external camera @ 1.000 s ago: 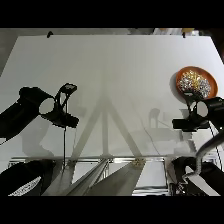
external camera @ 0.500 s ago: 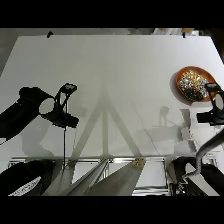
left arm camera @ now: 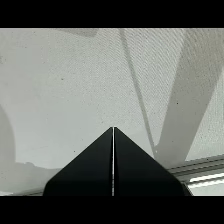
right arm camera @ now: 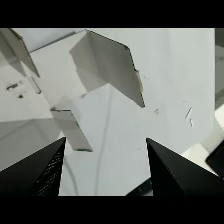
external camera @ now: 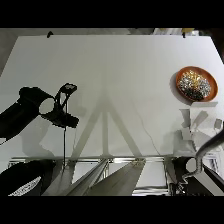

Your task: Fold the box and place the chain.

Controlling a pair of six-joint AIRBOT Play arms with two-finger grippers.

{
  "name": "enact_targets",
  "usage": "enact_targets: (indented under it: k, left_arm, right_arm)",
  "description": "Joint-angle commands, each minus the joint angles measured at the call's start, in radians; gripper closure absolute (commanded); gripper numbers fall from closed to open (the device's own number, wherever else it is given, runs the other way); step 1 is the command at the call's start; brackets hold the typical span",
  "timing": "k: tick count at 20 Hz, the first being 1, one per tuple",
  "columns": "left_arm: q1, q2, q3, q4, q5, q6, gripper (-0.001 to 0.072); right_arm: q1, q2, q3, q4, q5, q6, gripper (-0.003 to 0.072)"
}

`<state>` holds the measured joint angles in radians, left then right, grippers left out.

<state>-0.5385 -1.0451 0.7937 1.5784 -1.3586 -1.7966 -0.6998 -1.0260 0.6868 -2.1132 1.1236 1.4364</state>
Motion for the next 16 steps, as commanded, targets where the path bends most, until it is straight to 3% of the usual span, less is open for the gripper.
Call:
enact_targets:
  k: [1,5,7,11,14,15,16]
  left_arm:
    - [0.001,0.001,0.0,0.0,0.0,0.0,0.0701]
    - [0.001,0.001,0.0,0.0,0.0,0.0,0.0701]
    - [0.001,0.001,0.0,0.0,0.0,0.0,0.0701]
    - [0.001,0.001,0.0,0.0,0.0,0.0,0.0701]
    - [0.001,0.001,0.0,0.0,0.0,0.0,0.0701]
    - [0.001,0.001,0.0,0.0,0.0,0.0,0.0701]
    - [0.001,0.001,0.0,0.0,0.0,0.0,0.0701]
  right_arm:
    - [-0.111,-0.052,0.001,-0.007,-0.093,-0.134,0.0136]
    - [-0.132,-0.066,0.001,-0.006,-0.241,-0.167,0.0177]
    - [-0.132,-0.096,0.001,0.001,-0.277,-0.188,0.0288]
    - [-0.132,-0.184,0.001,0.0,-0.29,-0.215,0.0309]
    - [-0.13,-0.22,0.001,0.015,-0.29,-0.215,0.0446]
    - [-0.122,-0.217,0.001,0.028,-0.271,-0.216,0.0559]
    - [-0.105,-0.214,0.001,0.032,-0.235,-0.216,0.0623]
